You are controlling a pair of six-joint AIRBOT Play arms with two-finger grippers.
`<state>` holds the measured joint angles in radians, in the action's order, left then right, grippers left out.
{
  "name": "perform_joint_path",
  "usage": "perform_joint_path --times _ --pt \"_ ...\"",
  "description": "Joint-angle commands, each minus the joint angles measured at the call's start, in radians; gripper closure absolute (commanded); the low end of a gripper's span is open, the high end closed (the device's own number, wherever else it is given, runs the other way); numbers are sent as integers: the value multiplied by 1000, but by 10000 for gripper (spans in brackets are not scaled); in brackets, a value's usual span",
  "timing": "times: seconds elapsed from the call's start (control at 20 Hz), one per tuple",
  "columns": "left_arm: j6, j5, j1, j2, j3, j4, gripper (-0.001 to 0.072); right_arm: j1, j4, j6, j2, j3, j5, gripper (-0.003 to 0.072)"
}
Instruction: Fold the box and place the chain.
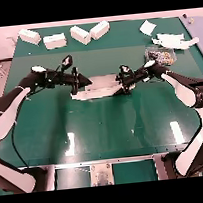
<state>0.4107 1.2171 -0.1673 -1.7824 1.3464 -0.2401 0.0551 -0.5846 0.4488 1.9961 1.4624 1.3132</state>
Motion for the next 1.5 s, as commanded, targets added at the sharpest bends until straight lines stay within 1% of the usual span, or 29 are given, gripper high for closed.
perform_joint_path --times 0.0,0.15,0.25,0.6,0.95,1.15,1.25,1.45 --pt "27 -81 -1 -35 -1 39 689 -1 0 0 0 0 0 176" --pt "34 -167 -1 -42 -1 42 689 -1 0 0 0 0 0 177" --pt "34 -194 -1 -42 10 63 689 -1 0 0 0 0 0 176" --pt "14 -213 -8 -88 99 93 688 -1 0 0 0 0 0 176" --pt "2 -270 -62 -145 101 90 687 -1 0 0 0 0 0 176" --pt "-23 -315 -63 -146 101 39 687 -1 0 0 0 0 0 177" --pt "-43 -318 -63 -148 101 -5 687 -1 0 0 0 0 0 176" --pt "-64 -315 -63 -158 100 -45 687 -1 0 0 0 0 0 176"
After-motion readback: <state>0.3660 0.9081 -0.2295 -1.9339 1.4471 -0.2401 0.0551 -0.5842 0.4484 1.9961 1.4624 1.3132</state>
